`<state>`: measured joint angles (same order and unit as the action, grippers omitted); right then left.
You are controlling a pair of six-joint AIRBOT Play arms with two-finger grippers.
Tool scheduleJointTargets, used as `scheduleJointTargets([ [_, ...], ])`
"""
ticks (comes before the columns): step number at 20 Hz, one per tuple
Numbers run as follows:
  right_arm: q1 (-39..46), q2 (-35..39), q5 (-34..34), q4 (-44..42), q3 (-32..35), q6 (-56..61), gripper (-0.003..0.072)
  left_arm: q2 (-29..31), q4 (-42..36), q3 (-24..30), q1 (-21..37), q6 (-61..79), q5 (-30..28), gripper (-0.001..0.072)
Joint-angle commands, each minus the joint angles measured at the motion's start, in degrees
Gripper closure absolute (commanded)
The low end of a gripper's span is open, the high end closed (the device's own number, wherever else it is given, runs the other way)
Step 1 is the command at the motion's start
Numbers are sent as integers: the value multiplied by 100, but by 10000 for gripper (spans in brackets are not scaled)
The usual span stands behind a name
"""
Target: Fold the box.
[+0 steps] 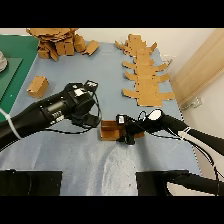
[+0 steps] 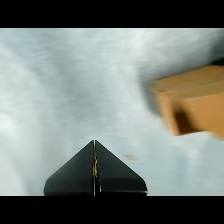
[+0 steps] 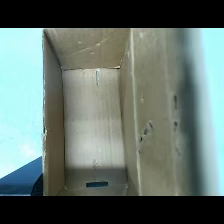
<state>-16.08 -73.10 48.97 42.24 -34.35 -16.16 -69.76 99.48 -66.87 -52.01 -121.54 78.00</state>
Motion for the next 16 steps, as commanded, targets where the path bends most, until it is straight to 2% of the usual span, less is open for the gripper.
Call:
scheduleJointTargets([
  [1, -2, -4, 2, 0, 2, 2, 92, 516, 612, 640, 514, 1263, -2, 698],
  [2, -2, -4, 2, 0, 2, 2, 92, 649, -195, 929, 975, 2483, -715, 698],
  [4, -2, -4, 2, 0, 2, 2, 92, 702, -2380, 1364, 1993, 5375, -2267, 698],
  [5, -2, -4, 2, 0, 2, 2, 92, 614, -3526, 1480, 2446, 6585, -2765, 698],
  [6, -2, -4, 2, 0, 2, 2, 92, 424, -4699, 1506, 2857, 7989, -2820, 698],
  [8, -4, -4, 0, -4, 2, 2, 92, -94, -6057, 1506, 3368, 10028, -2459, 698],
  [11, -4, -4, 4, -2, 2, 2, 92, -671, -6832, 1506, 3394, 11632, -2446, 699],
  [13, -4, -4, 4, -2, 2, 2, 92, -671, -7029, 1631, 3276, 12397, -2509, 700],
  [14, -4, -4, 4, -2, 2, 2, 92, -610, -7361, 1816, 3300, 12699, -2483, 700],
  [16, -4, -4, 9, -4, 2, 4, 92, -417, -8830, 2618, 3571, 14008, -1993, 700],
])
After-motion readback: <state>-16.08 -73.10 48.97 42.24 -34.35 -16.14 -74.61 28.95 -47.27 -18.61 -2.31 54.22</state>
